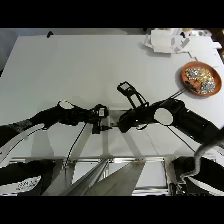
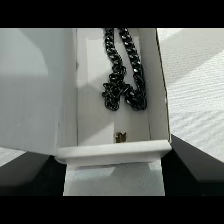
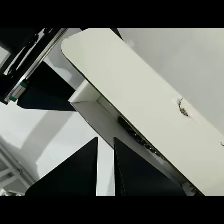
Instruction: Fold the box and place the chain.
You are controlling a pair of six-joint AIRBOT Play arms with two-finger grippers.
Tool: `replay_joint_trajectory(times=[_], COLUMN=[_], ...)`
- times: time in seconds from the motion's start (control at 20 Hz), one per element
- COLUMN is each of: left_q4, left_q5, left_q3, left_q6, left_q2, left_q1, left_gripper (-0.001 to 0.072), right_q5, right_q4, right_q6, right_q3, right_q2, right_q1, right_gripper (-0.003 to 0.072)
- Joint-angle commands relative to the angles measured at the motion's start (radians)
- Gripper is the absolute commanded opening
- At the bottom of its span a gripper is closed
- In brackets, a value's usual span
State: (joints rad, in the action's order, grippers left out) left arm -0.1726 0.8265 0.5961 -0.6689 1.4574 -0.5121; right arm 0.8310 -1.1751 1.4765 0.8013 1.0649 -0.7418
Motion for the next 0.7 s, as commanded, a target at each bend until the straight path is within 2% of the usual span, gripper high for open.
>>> replay_joint_trajectory(times=[0.0, 0.2, 0.35, 0.45, 0.55, 0.65], left_q4=[0.0, 0.0, 0.0, 0.0, 0.0, 0.0], left_q5=[0.0, 0.0, 0.0, 0.0, 0.0, 0.0], left_q3=[0.0, 0.0, 0.0, 0.0, 0.0, 0.0], left_q6=[0.0, 0.0, 0.0, 0.0, 0.0, 0.0], left_q2=[0.0, 0.0, 0.0, 0.0, 0.0, 0.0], left_q1=[0.0, 0.0, 0.0, 0.0, 0.0, 0.0], left_gripper=[0.0137, 0.0137, 0.0137, 0.0137, 0.0137, 0.0137], right_q5=[0.083, 0.296, 0.407, 0.393, 0.326, 0.275], right_q4=[-0.029, -0.174, -0.306, -0.351, -0.347, -0.347], right_q6=[0.021, 0.095, 0.095, 0.093, 0.089, 0.085], right_q3=[0.052, 0.172, 0.179, 0.179, 0.179, 0.179], right_q2=[-0.052, -0.135, -0.154, -0.15, -0.126, -0.074], right_q1=[0.01, 0.158, 0.335, 0.475, 0.59, 0.661], right_gripper=[0.012, 0.0117, 0.0117, 0.0117, 0.0118, 0.0141])
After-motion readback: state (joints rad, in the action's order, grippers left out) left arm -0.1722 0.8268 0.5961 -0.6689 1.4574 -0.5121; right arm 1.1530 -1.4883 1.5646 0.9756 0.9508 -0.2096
